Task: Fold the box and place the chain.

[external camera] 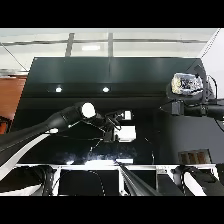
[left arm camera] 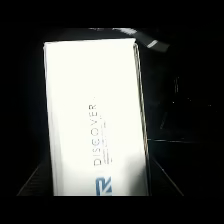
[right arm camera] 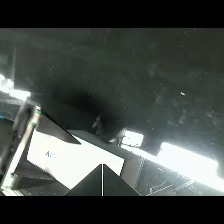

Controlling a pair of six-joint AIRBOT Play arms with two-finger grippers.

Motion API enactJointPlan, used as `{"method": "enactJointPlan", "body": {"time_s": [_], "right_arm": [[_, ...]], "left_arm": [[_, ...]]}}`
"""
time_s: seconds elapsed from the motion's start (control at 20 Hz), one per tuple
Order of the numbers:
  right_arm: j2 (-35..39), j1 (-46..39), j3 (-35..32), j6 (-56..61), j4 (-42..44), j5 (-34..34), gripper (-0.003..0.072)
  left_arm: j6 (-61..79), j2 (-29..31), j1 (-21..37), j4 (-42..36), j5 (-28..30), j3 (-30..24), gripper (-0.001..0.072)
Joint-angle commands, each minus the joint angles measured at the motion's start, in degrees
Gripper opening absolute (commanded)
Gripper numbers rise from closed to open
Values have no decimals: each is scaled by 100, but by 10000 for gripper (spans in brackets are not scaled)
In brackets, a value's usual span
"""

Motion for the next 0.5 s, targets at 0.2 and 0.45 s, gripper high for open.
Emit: {"method": "enactJointPlan", "body": {"time_s": [0.2, 0.45], "right_arm": [[4, -4, -2, 42, -35, -68, 10], [4, -4, -2, 42, -44, -144, 10]], "left_arm": [[-229, -249, -306, 328, 363, 0, 669], [-2129, -164, 33, 1998, -116, 264, 287]]}}
